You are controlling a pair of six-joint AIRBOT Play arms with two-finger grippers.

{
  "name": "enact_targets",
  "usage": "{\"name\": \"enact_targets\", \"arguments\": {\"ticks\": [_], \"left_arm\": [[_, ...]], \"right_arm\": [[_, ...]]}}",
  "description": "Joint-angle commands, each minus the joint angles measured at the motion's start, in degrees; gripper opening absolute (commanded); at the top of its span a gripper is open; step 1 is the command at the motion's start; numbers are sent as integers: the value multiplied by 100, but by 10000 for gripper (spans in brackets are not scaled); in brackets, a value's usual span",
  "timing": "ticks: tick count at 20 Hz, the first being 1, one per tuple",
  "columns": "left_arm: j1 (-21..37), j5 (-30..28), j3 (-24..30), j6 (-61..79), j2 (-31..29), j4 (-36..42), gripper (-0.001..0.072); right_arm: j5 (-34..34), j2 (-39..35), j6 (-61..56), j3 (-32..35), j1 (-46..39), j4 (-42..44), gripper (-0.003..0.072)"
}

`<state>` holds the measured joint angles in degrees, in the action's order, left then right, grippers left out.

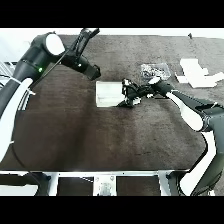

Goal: Fold the box and place the chain.

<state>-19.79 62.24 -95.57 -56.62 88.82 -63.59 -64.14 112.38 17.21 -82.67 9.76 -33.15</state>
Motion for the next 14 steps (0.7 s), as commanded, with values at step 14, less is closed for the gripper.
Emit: {"name": "enact_targets", "arguments": {"ticks": [14], "left_arm": [[1128, 184, 1860, 6024, 289, 2393, 572]], "right_arm": [[0, -2, -2, 2, 4, 2, 560]]}}
